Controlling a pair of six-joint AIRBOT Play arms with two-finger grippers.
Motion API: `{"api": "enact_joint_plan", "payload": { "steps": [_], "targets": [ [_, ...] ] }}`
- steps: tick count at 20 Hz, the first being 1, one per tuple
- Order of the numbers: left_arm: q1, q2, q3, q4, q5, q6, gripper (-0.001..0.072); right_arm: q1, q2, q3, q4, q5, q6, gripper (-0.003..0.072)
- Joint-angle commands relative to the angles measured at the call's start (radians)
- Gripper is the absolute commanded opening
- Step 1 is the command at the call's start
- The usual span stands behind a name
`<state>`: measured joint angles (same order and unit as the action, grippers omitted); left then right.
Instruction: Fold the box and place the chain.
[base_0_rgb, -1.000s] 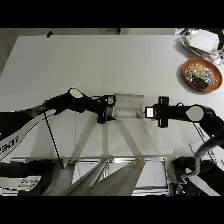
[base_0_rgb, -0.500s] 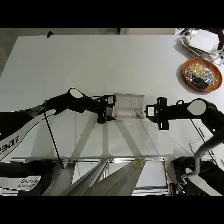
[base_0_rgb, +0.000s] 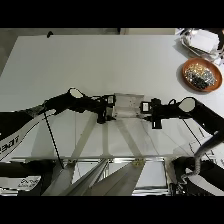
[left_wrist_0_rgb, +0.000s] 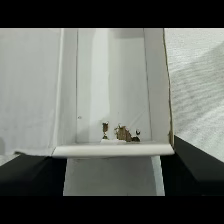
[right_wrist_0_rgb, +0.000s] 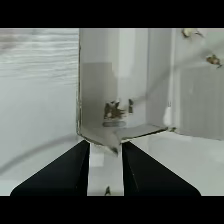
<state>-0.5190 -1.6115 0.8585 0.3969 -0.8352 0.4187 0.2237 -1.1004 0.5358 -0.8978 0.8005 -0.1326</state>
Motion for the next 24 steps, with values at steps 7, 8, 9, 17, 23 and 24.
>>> {"api": "enact_joint_plan", "payload": {
  "steps": [7,8,9,17,23,24],
  "targets": [
    [0.000,0.000,0.000,0.001,-0.006,0.000,0.0271,0.002,-0.008,0.001,0.031,-0.057,0.000,0.0235],
    [0.000,0.000,0.000,0.001,-0.006,0.000,0.0271,0.002,-0.009,0.001,0.063,-0.058,-0.003,0.0218],
    [0.000,0.000,0.000,0.001,-0.006,0.000,0.0271,0.002,-0.011,0.001,0.088,-0.059,-0.008,0.0218],
    [0.000,0.000,0.000,0.001,-0.006,0.000,0.0271,0.099,-0.084,0.001,0.202,-0.132,-0.060,0.0123],
    [0.000,0.000,0.000,0.001,-0.006,0.000,0.0271,0.098,-0.063,0.001,0.181,-0.135,-0.044,0.0321],
    [0.000,0.000,0.000,0.001,-0.006,0.000,0.0271,0.098,-0.037,0.001,0.154,-0.135,-0.015,0.0321]
  ]
}}
